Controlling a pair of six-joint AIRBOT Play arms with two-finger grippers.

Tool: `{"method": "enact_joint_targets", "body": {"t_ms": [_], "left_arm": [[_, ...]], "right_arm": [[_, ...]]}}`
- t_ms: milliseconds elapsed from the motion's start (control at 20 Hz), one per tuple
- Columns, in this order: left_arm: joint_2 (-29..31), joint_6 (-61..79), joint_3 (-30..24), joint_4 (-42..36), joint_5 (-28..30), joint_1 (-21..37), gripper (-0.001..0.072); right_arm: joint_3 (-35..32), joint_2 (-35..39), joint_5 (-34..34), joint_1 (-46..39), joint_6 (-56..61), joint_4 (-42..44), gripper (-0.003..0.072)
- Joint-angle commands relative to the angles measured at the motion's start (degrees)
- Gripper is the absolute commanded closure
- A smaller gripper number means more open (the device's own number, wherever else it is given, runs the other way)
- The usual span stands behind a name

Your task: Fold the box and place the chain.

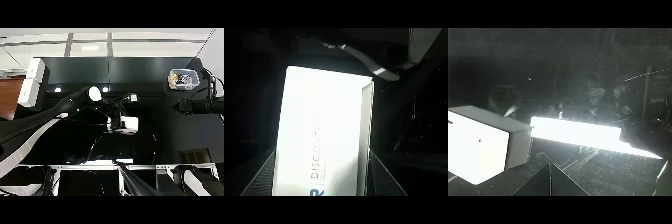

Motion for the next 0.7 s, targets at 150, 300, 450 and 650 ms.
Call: {"method": "enact_joint_targets", "body": {"t_ms": [150,300,450,650], "left_arm": [[0.0,0.2,0.1,5.0,-0.3,-2.0,0.001],[0.0,0.2,0.1,7.9,-0.2,-3.7,0.001],[0.0,0.2,0.0,9.2,1.3,-4.6,0.001],[0.1,-0.3,1.0,9.4,2.6,-4.7,0.001]], "right_arm": [[0.0,0.0,0.1,0.0,0.0,0.0,0.0678],[0.0,0.0,0.2,0.0,0.0,0.0,0.0678],[0.0,0.0,0.2,0.0,0.0,0.0,0.0679],[0.0,0.0,0.2,0.0,0.0,0.0,0.0678]]}}
